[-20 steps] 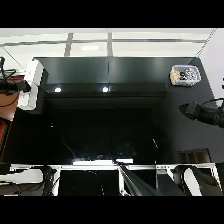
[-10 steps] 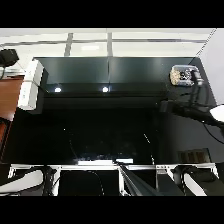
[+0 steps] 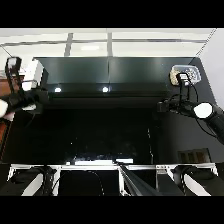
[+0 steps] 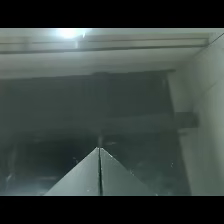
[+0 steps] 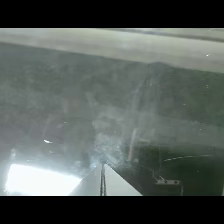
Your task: Fold the box and place the chain.
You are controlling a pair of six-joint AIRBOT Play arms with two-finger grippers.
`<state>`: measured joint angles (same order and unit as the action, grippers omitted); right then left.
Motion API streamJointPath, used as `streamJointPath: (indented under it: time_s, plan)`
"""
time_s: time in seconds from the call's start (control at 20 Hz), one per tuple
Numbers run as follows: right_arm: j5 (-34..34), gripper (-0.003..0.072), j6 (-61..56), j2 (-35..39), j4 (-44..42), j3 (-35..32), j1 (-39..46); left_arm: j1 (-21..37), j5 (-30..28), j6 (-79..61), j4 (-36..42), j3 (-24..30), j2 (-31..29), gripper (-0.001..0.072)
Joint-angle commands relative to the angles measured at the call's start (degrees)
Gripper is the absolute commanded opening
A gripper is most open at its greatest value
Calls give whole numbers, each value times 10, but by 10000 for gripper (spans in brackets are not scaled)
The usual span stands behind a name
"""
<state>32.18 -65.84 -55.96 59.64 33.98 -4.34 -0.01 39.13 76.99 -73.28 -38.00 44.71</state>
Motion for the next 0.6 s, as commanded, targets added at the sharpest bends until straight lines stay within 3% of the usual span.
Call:
streamJointPath:
  time_s: [0.0,0.55]
  plan:
    - [-12,15,0,-4,13,1,-1,-12,-25,10,-27,59,-55,29]
    - [-12,15,0,-4,13,1,-1,-12,-31,10,-27,59,-48,29]
